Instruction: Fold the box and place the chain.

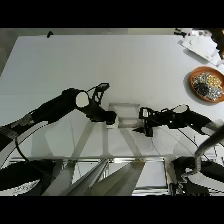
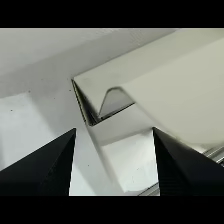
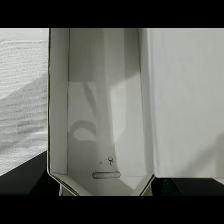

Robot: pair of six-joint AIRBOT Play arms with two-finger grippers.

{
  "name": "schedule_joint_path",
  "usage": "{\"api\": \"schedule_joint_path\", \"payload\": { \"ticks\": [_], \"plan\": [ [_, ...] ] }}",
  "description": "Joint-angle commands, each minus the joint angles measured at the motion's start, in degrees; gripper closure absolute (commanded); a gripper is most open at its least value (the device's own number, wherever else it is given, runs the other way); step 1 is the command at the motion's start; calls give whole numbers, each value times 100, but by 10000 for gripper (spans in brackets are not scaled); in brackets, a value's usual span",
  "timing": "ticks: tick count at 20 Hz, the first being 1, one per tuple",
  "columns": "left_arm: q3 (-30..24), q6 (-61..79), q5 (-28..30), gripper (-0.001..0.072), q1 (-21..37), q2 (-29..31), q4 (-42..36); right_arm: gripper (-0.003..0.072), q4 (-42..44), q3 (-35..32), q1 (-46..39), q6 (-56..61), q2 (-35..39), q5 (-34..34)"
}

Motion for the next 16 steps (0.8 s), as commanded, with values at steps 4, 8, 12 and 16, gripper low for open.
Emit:
{"api": "schedule_joint_path", "payload": {
  "ticks": [4, 8, 12, 16],
  "plan": [
    [326, -549, -348, 171, -236, -317, 317, 265, 7, 4, -4, 4, 4, 2],
    [343, -1456, -350, 173, -236, -332, 721, 265, 7, 4, -4, 4, 4, 2],
    [520, -1512, -201, 212, -236, -334, 708, 265, 7, 4, -4, 4, 4, 0],
    [518, -1659, -70, 212, -284, -466, 710, 265, 7, 4, -4, 4, 4, 2]
  ]
}}
